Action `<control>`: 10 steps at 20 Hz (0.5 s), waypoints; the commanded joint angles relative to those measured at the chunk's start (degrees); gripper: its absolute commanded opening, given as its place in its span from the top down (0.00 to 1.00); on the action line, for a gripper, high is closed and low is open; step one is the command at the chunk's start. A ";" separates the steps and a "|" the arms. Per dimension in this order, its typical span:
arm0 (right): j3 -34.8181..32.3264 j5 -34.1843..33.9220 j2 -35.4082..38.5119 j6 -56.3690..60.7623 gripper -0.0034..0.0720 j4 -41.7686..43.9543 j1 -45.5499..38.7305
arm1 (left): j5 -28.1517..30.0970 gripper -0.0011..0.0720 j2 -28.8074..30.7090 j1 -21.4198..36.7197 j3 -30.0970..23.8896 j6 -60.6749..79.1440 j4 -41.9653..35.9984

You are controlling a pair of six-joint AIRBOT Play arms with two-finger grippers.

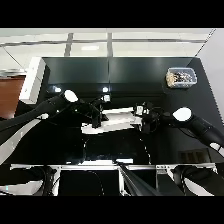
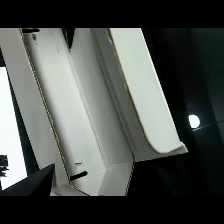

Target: Fold the box and place the chain.

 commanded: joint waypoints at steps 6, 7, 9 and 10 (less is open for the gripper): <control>0.07 7.52 -4.87 -6.23 0.01 6.99 0.87 | -0.09 0.95 0.04 0.02 0.02 0.04 0.00; 0.07 7.48 -5.20 -6.45 0.01 6.99 1.11 | -0.11 0.95 0.04 0.02 0.02 0.04 0.00; 0.07 7.17 -5.44 -7.08 0.01 7.04 1.09 | -0.15 0.95 0.04 0.02 0.02 0.04 0.00; 0.07 7.19 -5.44 -7.08 0.01 7.02 1.09 | -0.17 0.95 0.04 0.02 0.02 0.04 0.00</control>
